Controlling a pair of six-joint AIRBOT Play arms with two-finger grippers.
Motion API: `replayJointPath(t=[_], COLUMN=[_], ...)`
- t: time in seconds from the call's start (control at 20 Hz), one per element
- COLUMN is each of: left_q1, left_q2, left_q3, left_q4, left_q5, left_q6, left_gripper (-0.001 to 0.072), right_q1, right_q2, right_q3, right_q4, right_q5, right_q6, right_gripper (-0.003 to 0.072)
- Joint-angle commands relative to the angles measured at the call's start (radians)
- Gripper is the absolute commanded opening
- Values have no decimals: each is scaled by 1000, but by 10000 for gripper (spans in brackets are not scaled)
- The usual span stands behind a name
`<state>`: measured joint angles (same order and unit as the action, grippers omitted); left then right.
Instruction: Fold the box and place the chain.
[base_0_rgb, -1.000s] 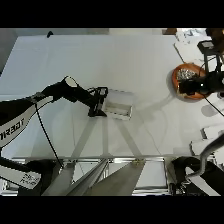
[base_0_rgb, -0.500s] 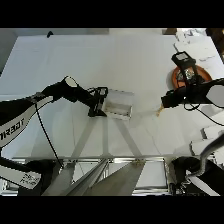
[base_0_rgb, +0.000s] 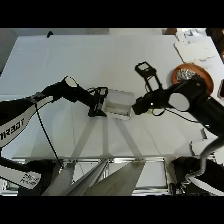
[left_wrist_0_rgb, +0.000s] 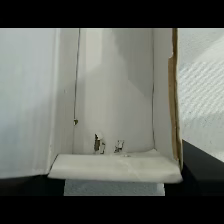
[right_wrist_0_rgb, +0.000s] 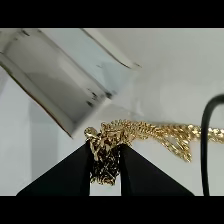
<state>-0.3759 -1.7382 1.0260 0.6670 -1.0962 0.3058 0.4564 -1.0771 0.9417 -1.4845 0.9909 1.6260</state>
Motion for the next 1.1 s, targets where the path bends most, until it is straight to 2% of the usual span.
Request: replayJointPath(t=[0.0,0.25,0.6,0.65,0.75,0.9,1.05], left_q1=[0,0,0,0,0,0,0], left_q2=[0,0,0,0,0,0,0], left_q3=[1,1,1,1,1,1,1], left_q4=[0,0,0,0,0,0,0], left_q5=[0,0,0,0,0,0,0], left_q6=[0,0,0,0,0,0,0], left_gripper=[92,92,92,92,92,92,92], right_q1=[74,110,109,109,109,109,102], right_q2=[-100,-210,-292,-294,-288,-252,-156], right_q3=[0,0,0,0,1,3,8], right_q4=[31,31,30,30,30,29,-6], right_q5=[-171,-351,-350,-339,-328,-322,-255], right_q6=[9,79,79,78,78,73,-3], right_gripper=[8,8,11,44,228,220,221])
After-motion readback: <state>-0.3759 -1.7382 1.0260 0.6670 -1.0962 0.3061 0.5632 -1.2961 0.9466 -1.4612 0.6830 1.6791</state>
